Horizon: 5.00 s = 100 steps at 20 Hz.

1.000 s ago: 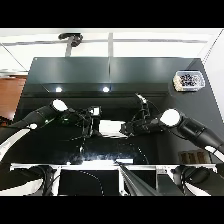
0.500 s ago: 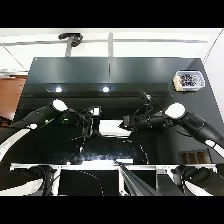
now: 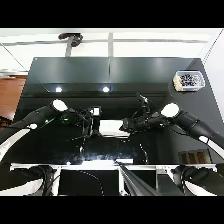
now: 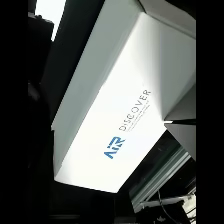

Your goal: Fold the box and place the chain.

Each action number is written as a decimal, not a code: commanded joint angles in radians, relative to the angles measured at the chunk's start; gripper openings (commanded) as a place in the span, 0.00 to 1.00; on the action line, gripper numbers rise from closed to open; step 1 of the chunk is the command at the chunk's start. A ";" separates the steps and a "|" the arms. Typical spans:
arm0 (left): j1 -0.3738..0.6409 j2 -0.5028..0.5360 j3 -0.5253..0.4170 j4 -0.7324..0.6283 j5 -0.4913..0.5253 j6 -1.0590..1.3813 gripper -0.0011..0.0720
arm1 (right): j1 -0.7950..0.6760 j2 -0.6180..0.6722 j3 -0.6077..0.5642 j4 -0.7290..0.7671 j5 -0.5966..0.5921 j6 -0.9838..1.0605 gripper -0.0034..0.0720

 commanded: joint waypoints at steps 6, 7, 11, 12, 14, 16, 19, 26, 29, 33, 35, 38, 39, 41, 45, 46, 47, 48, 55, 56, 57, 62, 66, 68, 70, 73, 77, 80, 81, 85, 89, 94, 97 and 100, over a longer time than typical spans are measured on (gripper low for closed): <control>0.000 -0.001 0.001 0.000 0.000 0.000 0.61 | 0.005 -0.029 -0.001 -0.031 -0.043 0.000 0.08; 0.000 -0.001 0.001 0.000 0.000 0.000 0.61 | 0.005 -0.030 -0.001 -0.032 -0.045 0.000 0.08; 0.000 -0.001 0.001 0.000 0.000 0.000 0.61 | 0.005 -0.031 -0.001 -0.031 -0.047 0.000 0.08; 0.000 -0.001 0.001 0.000 0.000 0.000 0.61 | 0.005 -0.031 -0.001 -0.031 -0.048 0.000 0.08; 0.000 -0.001 0.001 0.000 0.000 0.000 0.61 | 0.005 -0.031 -0.001 -0.031 -0.048 -0.001 0.08; 0.000 -0.001 0.001 0.000 0.000 0.000 0.61 | 0.004 -0.029 0.002 -0.025 -0.030 -0.002 0.08; 0.000 -0.001 0.001 -0.001 0.000 0.000 0.61 | -0.027 0.014 0.033 -0.027 0.052 -0.038 0.08; 0.043 0.025 0.001 0.032 -0.061 -0.105 1.00 | -0.301 0.264 0.088 -0.043 0.132 -0.046 0.08; 0.079 0.104 0.001 0.161 -0.144 -0.211 1.00 | -0.450 0.336 0.088 -0.092 0.184 -0.046 0.08; 0.083 0.231 0.002 0.143 -0.169 -0.345 1.00 | -0.603 0.360 0.088 -0.167 0.210 -0.047 0.08; 0.037 0.260 0.025 0.123 -0.129 -0.393 1.00 | -0.634 0.360 0.088 -0.211 0.210 -0.046 0.08; -0.076 0.233 0.108 0.124 -0.050 -0.410 0.99 | -0.638 0.360 0.087 -0.246 0.212 -0.046 0.08; -0.117 0.211 0.136 0.124 -0.019 -0.422 0.99 | -0.638 0.360 0.087 -0.249 0.212 -0.046 0.08; -0.179 0.153 0.182 0.122 0.021 -0.428 0.99 | -0.638 0.360 0.087 -0.255 0.211 -0.046 0.08; -0.245 0.047 0.226 0.121 0.050 -0.464 0.99 | -0.638 0.360 0.087 -0.256 0.213 -0.046 0.08; -0.253 0.035 0.226 0.121 0.054 -0.464 0.99 | -0.638 0.360 0.087 -0.256 0.214 -0.046 0.08; -0.260 0.029 0.226 0.120 0.053 -0.466 0.99 | -0.638 0.360 0.087 -0.256 0.214 -0.046 0.08; -0.262 0.026 0.226 0.118 0.053 -0.470 0.99 | -0.638 0.360 0.087 -0.255 0.214 -0.046 0.08; -0.262 0.010 0.225 0.119 0.049 -0.505 0.99 | -0.638 0.360 0.087 -0.255 0.214 -0.045 0.08; -0.262 0.001 0.225 0.119 0.048 -0.508 0.99 | -0.638 0.360 0.087 -0.255 0.214 -0.045 0.08; -0.262 -0.006 0.225 0.119 0.045 -0.509 0.99 | -0.638 0.360 0.087 -0.255 0.214 -0.045 0.08; -0.262 -0.012 0.225 0.127 0.032 -0.508 0.99 | -0.638 0.360 0.087 -0.255 0.214 -0.046 0.08; -0.262 -0.012 0.225 0.130 0.020 -0.508 0.99 | -0.638 0.360 0.087 -0.255 0.214 -0.046 0.08; -0.262 -0.012 0.225 0.130 0.015 -0.508 0.99 | -0.638 0.360 0.087 -0.255 0.214 -0.046 0.08; -0.262 -0.012 0.225 0.130 0.016 -0.508 0.99 | -0.638 0.360 0.087 -0.255 0.214 -0.046 0.08; -0.262 -0.019 0.225 0.141 0.017 -0.508 0.99 | -0.638 0.360 0.087 -0.256 0.213 -0.046 0.08; -0.262 -0.029 0.225 0.175 0.019 -0.508 0.99 | -0.638 0.360 0.087 -0.255 0.210 -0.046 0.08; -0.262 -0.029 0.225 0.176 0.024 -0.508 0.99 | -0.638 0.360 0.087 -0.255 0.208 -0.046 0.08; -0.263 -0.029 0.225 0.180 0.028 -0.508 0.99 | -0.638 0.360 0.087 -0.255 0.207 -0.045 0.08; -0.287 -0.029 0.225 0.214 0.056 -0.508 0.99 | -0.638 0.360 0.087 -0.255 0.206 -0.045 0.08; -0.327 -0.036 0.222 0.223 0.131 -0.509 0.99 | -0.638 0.360 0.087 -0.255 0.206 -0.045 0.08; -0.337 -0.077 0.222 0.235 0.147 -0.521 0.99 | -0.638 0.360 0.087 -0.255 0.206 -0.045 0.08; -0.338 -0.100 0.222 0.235 0.146 -0.532 0.99 | -0.638 0.360 0.087 -0.255 0.206 -0.046 0.08; -0.313 -0.086 0.241 0.263 0.142 -0.573 0.52 | -0.638 0.360 0.087 -0.255 0.203 -0.045 0.08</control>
